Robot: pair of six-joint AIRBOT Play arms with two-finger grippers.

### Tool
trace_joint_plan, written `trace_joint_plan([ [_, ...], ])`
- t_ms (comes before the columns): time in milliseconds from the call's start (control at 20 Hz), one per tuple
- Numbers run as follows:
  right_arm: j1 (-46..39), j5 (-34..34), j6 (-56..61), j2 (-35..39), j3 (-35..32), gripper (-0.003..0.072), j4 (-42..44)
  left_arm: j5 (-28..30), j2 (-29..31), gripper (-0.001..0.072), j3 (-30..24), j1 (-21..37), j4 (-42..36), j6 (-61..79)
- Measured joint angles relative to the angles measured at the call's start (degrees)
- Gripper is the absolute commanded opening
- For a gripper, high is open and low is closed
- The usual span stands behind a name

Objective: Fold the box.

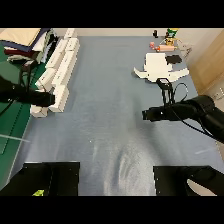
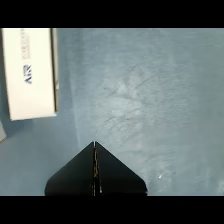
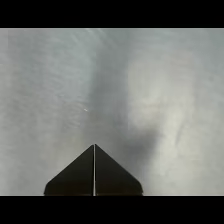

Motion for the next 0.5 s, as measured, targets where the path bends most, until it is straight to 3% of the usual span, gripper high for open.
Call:
trace_joint_plan([
  [300,3.91,-3.87,-1.84,-15.04,17.25,0.0006,1.90,-2.16,-17.46,0.0012,15.06,-13.11,-2.43,-3.78],
  [500,6.10,-5.84,-2.19,-21.35,23.82,0.0006,2.16,-3.34,-23.47,0.0012,19.34,-16.35,-4.74,-4.33],
])
